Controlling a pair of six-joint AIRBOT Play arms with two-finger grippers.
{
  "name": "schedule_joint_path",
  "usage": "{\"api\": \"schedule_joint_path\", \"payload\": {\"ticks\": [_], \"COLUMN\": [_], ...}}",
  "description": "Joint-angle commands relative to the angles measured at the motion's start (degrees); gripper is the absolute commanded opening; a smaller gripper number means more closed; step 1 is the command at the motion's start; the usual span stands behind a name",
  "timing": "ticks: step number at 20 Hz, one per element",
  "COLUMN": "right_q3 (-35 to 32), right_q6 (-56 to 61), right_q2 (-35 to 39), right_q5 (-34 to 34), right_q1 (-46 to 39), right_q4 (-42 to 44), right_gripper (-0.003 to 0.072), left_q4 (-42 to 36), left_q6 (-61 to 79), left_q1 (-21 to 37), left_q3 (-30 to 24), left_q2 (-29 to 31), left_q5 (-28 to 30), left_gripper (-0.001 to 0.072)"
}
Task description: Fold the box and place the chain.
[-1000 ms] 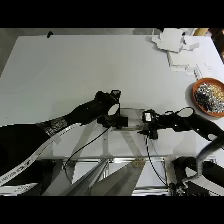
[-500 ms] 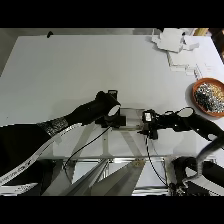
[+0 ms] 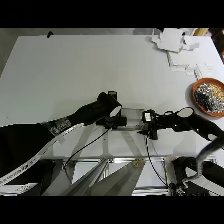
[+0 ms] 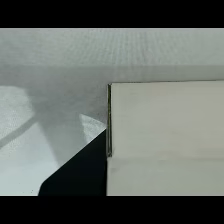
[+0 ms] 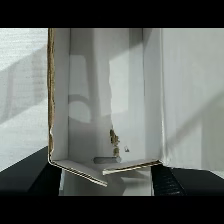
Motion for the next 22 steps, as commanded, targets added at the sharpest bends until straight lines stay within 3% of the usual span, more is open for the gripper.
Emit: {"api": "schedule_joint_path", "payload": {"ticks": [1, 4, 8, 10, 12, 14, 17, 22], "right_q3": [0.0, 0.0, 0.0, 0.0, 0.0, 0.0, 0.0, 0.0], "right_q6": [0.0, 0.0, 0.0, 0.0, 0.0, 0.0, 0.0, 0.0], "right_q2": [0.1, 0.1, 0.1, 0.1, 0.1, 0.1, 0.1, 0.1], "right_q5": [0.0, 0.0, 0.0, 0.0, 0.0, 0.0, 0.0, 0.0], "right_q1": [0.0, 0.0, 0.0, 0.0, 0.0, 0.0, 0.0, 0.0], "right_q4": [-0.1, -0.1, -0.1, -0.1, -0.1, -0.1, -0.1, -0.1], "right_gripper": [0.0399, 0.0399, 0.0399, 0.0399, 0.0399, 0.0399, 0.0399, 0.0398], "left_q4": [0.2, -0.1, -0.9, -0.9, -0.9, -0.9, -1.7, -1.7], "left_q6": [0.0, 0.0, 0.0, 0.0, 0.0, 0.0, 0.2, 0.3], "left_q1": [0.0, 0.0, 0.0, 0.0, 0.0, 0.1, 0.1, 1.2], "left_q3": [0.0, 0.0, 0.0, 0.0, 0.0, 0.0, 0.0, 0.0], "left_q2": [-0.2, -0.2, -0.2, -0.2, -0.2, -0.1, 0.2, 2.5], "left_q5": [-0.2, -0.3, -0.4, -0.4, -0.2, -0.2, -0.2, 0.5], "left_gripper": [0.0005, 0.0177, 0.0168, 0.0025, 0.0023, 0.0059, 0.0214, 0.0229]}}
